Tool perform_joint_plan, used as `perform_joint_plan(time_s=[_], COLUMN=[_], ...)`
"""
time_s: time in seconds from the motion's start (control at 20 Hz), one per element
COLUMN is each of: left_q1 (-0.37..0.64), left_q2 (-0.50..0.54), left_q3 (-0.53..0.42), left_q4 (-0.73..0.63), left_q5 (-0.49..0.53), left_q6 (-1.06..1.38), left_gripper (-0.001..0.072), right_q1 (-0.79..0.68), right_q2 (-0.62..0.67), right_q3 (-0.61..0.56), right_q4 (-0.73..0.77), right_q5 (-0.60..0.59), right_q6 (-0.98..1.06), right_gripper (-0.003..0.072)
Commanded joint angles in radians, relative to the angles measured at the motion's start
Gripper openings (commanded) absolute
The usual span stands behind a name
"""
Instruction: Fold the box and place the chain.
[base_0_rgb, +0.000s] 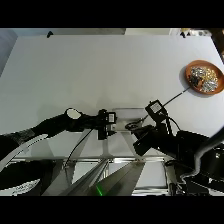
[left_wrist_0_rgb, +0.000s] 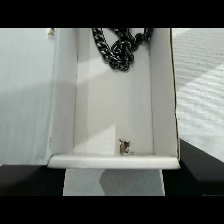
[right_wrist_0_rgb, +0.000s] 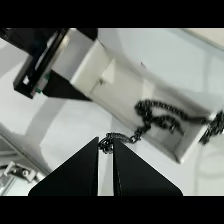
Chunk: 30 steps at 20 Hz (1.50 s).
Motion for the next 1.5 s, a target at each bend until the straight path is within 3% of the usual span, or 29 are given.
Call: perform_joint_plan(time_s=[0.0,0.3,0.5,0.8,1.0,1.05,1.1,1.15,1.3,1.45], left_q1=[0.000,0.000,0.000,0.000,0.000,0.000,0.000,0.000,0.000,0.000], left_q2=[0.000,0.000,0.000,0.000,0.000,0.000,0.000,0.000,0.000,0.000], left_q3=[0.000,0.000,0.000,0.000,0.000,0.000,0.000,0.000,0.000,0.000], left_q4=[0.000,0.000,0.000,0.000,0.000,0.000,0.000,0.000,0.000,0.000], left_q5=[0.000,0.000,0.000,0.000,0.000,0.000,0.000,0.000,0.000,0.000], left_q6=[0.000,0.000,0.000,0.000,0.000,0.000,0.000,0.000,0.000,0.000], left_gripper=[0.0373,0.0373,0.0373,0.0373,0.0373,0.0373,0.0373,0.0373,0.0373,0.0373], right_q1=[-0.002,-0.179,-0.271,-0.286,-0.286,-0.286,-0.286,-0.286,-0.298,-0.441], right_q2=[-0.009,-0.042,-0.056,-0.166,-0.234,-0.255,-0.267,-0.266,-0.206,-0.149], right_q3=[0.029,0.071,0.071,0.071,0.071,0.071,0.071,0.071,0.106,0.188], right_q4=[-0.070,-0.054,0.126,0.264,0.279,0.279,0.279,0.279,0.273,0.267], right_q5=[-0.053,-0.112,-0.067,0.020,0.034,0.033,0.034,0.035,0.107,0.269], right_q6=[-0.056,-0.127,-0.318,-0.458,-0.502,-0.535,-0.556,-0.558,-0.569,-0.615], right_gripper=[0.0018,0.0018,0.0018,0.0017,0.0016,0.0033,0.0183,0.0408,0.0307,0.0307])
